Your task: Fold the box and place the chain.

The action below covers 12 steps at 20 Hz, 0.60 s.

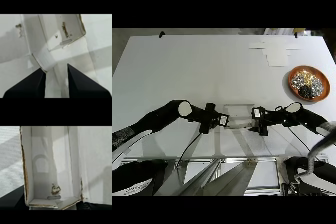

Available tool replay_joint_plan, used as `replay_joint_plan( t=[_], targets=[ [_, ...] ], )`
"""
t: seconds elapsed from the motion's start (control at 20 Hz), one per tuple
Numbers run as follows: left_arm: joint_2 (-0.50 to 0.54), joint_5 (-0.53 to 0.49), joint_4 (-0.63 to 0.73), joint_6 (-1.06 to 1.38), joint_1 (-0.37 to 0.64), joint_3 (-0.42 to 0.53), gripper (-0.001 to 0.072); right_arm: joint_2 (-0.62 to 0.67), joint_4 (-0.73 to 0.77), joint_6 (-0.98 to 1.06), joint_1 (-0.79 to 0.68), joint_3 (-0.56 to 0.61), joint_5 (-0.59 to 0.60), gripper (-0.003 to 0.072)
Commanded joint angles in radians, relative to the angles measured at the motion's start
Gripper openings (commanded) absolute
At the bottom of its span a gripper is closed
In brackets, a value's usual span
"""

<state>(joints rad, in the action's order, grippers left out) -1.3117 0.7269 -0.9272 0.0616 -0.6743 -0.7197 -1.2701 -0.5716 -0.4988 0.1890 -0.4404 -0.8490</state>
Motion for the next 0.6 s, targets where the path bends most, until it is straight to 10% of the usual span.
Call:
replay_joint_plan(
  t=[0.0, 0.4, 0.55],
  targets=[
    [-0.023, 0.003, 0.026, 0.02, -0.015, 0.0, 0.029, 0.001, 0.0, 0.0, 0.0, 0.0, 0.0, 0.0337],
    [-0.026, -0.013, 0.086, 0.018, -0.045, 0.0, 0.0254, 0.001, 0.0, 0.0, 0.0, 0.0, 0.0, 0.0337],
    [-0.026, -0.033, 0.114, 0.018, -0.061, 0.0, 0.0097, 0.001, 0.0, 0.0, 0.0, 0.0, 0.0, 0.0337]
  ],
)
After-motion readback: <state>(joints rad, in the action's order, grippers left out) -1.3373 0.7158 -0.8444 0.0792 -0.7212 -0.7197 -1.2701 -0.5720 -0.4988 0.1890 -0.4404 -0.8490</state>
